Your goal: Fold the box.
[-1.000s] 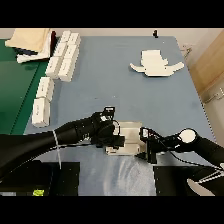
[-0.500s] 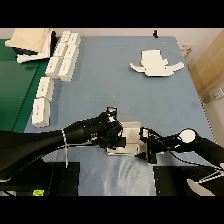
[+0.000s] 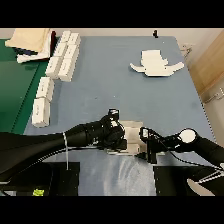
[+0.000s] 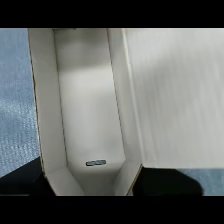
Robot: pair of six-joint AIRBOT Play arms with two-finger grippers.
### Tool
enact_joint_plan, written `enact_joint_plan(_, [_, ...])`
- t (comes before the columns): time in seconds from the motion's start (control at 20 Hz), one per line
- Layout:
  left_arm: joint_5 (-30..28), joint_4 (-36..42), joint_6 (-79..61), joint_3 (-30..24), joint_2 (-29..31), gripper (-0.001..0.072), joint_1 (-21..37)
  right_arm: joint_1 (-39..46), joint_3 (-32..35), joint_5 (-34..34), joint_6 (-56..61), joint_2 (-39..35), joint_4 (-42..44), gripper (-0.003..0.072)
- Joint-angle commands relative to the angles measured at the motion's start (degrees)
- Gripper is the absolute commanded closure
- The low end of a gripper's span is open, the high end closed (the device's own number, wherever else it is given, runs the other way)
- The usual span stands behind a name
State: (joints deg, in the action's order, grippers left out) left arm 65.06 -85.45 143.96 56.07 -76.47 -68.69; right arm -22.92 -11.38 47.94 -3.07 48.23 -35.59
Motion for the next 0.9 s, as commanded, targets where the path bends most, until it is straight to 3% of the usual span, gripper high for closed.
enact_joint_plan(0.0, [1.4, -2.91, 2.29, 0.09, 0.04, 0.0219, -0.35, -0.04, 0.02, 0.02, -0.02, -0.04, 0.0, 0.0086])
enact_joint_plan(0.35, [1.46, -4.35, 3.8, 0.31, 0.04, 0.0219, -0.39, -0.04, 0.02, 0.02, -0.02, -0.02, 0.0, 0.0086])
enact_joint_plan(0.7, [14.49, -2.01, -2.86, 9.2, 6.58, 0.0235, 4.7, -0.04, 0.02, 0.02, -0.02, -0.02, 0.0, 0.0086])
enact_joint_plan(0.75, [17.44, -0.59, -4.9, 9.97, 8.37, 0.0378, 6.36, -0.04, 0.02, 0.02, -0.02, -0.04, 0.0, 0.0086])
enact_joint_plan(0.8, [20.06, 0.85, -8.13, 10.16, 10.29, 0.0648, 8.2, -0.04, 0.02, 0.02, -0.02, -0.04, 0.02, 0.0086])
enact_joint_plan(0.85, [22.29, 2.32, -12.55, 10.16, 11.89, 0.0691, 9.92, -0.04, 0.02, 0.02, -0.02, -0.02, 0.0, 0.0086])
